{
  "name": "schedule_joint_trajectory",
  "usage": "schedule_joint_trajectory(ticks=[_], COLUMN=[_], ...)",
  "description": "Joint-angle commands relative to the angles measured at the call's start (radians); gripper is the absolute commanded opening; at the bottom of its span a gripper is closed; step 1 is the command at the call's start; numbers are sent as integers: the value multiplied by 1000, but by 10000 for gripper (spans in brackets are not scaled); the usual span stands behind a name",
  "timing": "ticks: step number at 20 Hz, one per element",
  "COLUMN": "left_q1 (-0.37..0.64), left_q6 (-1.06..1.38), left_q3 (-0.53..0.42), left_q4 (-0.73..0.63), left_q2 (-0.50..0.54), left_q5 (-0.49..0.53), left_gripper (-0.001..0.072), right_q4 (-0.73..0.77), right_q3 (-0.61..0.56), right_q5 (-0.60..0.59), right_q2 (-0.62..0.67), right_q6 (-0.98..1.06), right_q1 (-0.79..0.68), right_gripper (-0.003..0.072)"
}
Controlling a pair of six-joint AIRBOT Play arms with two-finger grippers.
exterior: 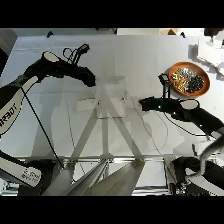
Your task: Fold the box and place the chain.
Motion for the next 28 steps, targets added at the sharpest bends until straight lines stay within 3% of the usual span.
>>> schedule_joint_trajectory(ticks=[1,6,10,12,16,23,28], left_q1=[51,164,161,137,72,-40,-76], left_q6=[-47,-36,39,48,74,106,166], left_q3=[1,1,1,0,-2,-2,-2], left_q4=[64,56,53,15,-54,-53,-48], left_q2=[21,90,88,88,72,-11,-66], left_q5=[-6,-66,-302,-334,-288,-245,-130], left_gripper=[696,697,697,697,697,696,694], right_q4=[0,0,0,0,0,0,0], right_q3=[0,0,0,0,0,0,0], right_q5=[-1,-1,-1,-1,-1,-1,-1], right_q2=[0,0,0,0,0,0,0], right_q6=[0,0,0,0,0,0,0], right_q1=[1,1,1,1,1,1,1], right_gripper=[14,14,14,14,14,14,14])
